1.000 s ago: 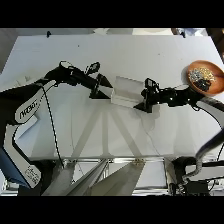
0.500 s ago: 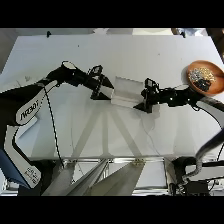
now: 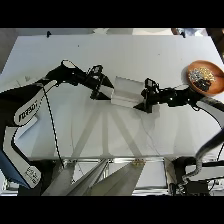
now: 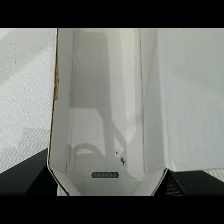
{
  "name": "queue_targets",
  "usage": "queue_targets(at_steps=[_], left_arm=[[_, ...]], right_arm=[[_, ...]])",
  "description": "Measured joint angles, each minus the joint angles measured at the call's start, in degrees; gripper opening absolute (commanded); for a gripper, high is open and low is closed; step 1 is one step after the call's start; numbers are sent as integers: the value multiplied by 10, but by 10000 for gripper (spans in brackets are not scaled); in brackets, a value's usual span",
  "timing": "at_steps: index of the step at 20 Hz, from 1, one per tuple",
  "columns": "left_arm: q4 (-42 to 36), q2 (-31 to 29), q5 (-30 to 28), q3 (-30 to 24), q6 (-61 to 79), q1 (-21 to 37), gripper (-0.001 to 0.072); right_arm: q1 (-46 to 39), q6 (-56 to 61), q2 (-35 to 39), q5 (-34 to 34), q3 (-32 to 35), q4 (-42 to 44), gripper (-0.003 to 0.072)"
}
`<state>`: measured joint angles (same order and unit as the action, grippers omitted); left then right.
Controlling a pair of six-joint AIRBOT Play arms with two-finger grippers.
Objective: Fold the box and place the chain.
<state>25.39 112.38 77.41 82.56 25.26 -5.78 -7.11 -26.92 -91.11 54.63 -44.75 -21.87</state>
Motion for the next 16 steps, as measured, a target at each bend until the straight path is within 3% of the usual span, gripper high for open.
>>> queue_targets(at_steps=[16], left_arm=[[74,0,6,0,-78,0,701]], right_arm=[[0,-15,0,21,0,-16,548]])
